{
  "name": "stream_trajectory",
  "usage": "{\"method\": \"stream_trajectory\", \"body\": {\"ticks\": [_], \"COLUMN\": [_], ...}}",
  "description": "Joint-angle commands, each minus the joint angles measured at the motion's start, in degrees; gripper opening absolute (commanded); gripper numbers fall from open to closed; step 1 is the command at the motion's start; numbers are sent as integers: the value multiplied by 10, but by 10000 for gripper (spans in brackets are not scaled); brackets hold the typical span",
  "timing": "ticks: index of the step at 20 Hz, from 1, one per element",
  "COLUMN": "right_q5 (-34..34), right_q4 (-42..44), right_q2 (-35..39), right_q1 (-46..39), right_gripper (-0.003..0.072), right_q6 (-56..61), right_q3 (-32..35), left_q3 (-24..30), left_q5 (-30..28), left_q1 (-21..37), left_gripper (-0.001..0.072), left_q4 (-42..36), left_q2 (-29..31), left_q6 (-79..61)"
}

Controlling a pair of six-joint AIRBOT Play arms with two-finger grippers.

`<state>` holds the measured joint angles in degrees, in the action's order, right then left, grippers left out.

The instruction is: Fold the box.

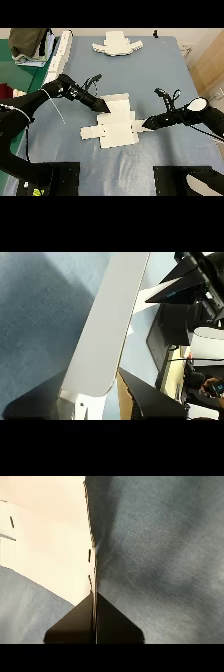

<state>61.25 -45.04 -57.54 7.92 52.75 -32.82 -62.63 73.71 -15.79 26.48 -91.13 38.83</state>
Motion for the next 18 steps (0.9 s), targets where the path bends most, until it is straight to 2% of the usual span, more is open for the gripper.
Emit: {"method": "stream_trajectory", "body": {"ticks": [1,4,5,6,7,8,9,12,15,16,17,18], "right_q5": [5,8,8,8,8,8,8,7,6,7,6,7], "right_q4": [-9,-14,-14,-14,-14,-15,-15,-17,-17,-17,-17,-17], "right_q2": [0,0,0,0,0,0,0,0,0,0,0,0], "right_q1": [1,1,1,1,1,1,1,1,1,1,1,1], "right_gripper": [0,-1,-1,0,-1,0,0,-1,0,0,0,0], "right_q6": [2,2,2,2,2,2,2,2,2,2,2,2], "right_q3": [0,0,0,0,0,0,0,0,0,0,0,0], "left_q3": [-3,-3,-4,-5,-7,-8,-8,-8,-8,-8,-8,-8], "left_q5": [6,4,1,-2,-4,-5,0,30,34,35,35,35], "left_q1": [12,19,19,18,17,15,13,11,11,11,11,10], "left_gripper": [405,416,509,560,559,537,421,402,396,227,165,165], "left_q4": [2,19,18,17,14,14,14,21,22,22,22,22], "left_q2": [-3,-3,-4,-5,-6,-7,-7,-7,-7,-7,-7,-7], "left_q6": [-20,-20,-20,-20,-20,-20,-20,-20,-20,-22,-26,-27]}}
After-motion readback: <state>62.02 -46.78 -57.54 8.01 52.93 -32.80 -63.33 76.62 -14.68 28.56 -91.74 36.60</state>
